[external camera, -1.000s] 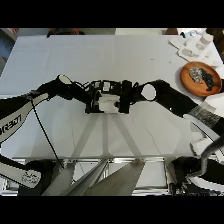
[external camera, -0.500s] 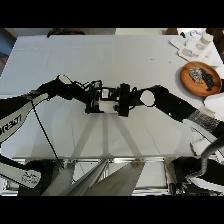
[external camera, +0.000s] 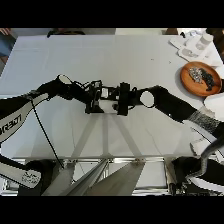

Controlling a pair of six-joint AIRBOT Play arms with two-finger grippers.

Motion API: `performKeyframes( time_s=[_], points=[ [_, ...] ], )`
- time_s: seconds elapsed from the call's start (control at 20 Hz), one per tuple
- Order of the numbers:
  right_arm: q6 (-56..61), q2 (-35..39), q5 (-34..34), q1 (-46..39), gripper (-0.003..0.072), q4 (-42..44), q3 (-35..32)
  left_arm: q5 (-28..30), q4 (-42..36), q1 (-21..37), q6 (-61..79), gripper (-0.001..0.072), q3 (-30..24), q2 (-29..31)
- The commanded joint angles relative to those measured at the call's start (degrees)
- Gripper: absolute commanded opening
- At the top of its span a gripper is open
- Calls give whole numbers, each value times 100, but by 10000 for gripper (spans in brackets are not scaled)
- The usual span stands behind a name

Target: Fold the box and place the chain.

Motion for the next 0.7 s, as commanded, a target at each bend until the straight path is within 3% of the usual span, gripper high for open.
performKeyframes(
  time_s=[0.0,0.1,0.25,0.35,0.65],
  points=[
    [302,2,-166,-13,456,-243,0,0,2,7,7,336,4,0],
    [302,4,-168,-11,391,-348,2,0,2,7,4,336,4,0],
    [304,2,-144,-11,385,-361,0,0,2,7,4,336,4,0],
    [304,2,-70,-11,296,-363,0,0,2,7,4,336,4,0],
    [306,-140,472,-11,288,-337,0,0,2,7,4,336,4,0]
  ],
)
